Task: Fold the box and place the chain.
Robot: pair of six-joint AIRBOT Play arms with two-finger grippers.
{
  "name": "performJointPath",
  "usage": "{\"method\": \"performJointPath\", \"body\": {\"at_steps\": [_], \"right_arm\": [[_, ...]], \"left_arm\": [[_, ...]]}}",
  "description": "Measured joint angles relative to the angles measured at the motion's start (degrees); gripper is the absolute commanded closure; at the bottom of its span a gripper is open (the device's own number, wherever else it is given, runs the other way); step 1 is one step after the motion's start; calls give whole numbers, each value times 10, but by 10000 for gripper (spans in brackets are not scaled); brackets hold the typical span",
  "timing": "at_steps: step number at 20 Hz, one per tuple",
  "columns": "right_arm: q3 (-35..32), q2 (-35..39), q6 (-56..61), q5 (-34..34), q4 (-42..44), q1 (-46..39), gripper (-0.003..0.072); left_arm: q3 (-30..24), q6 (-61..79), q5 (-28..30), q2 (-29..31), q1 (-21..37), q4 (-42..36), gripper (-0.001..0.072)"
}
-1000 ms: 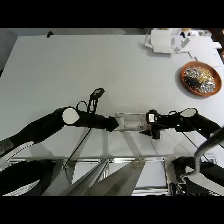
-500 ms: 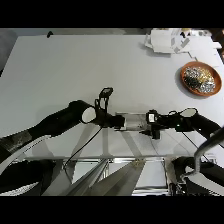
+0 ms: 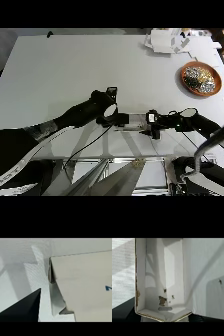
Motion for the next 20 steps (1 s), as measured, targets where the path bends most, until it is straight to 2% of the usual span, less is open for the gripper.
{"method": "performJointPath", "body": {"at_steps": [5,7,9,10,11,12,16,17,20], "right_arm": [[0,0,0,0,0,0,289],[0,0,0,0,0,0,289],[0,0,0,0,0,0,289],[0,0,0,0,0,0,289],[0,0,0,0,0,0,289],[0,0,0,0,0,0,289],[0,0,1,0,0,0,289],[0,0,1,0,0,-1,289],[0,0,1,0,0,-1,289]], "left_arm": [[29,-71,-21,-31,-19,9,336],[36,-85,-23,-41,-24,12,396],[40,-93,-23,-48,-28,13,402],[41,-96,-24,-51,-28,13,423],[42,-99,-24,-53,-28,13,523],[42,-101,-28,-55,-29,17,572],[43,-111,-21,-58,-30,21,592],[44,-113,-18,-58,-30,22,655],[44,-116,-17,-59,-30,25,661]]}}
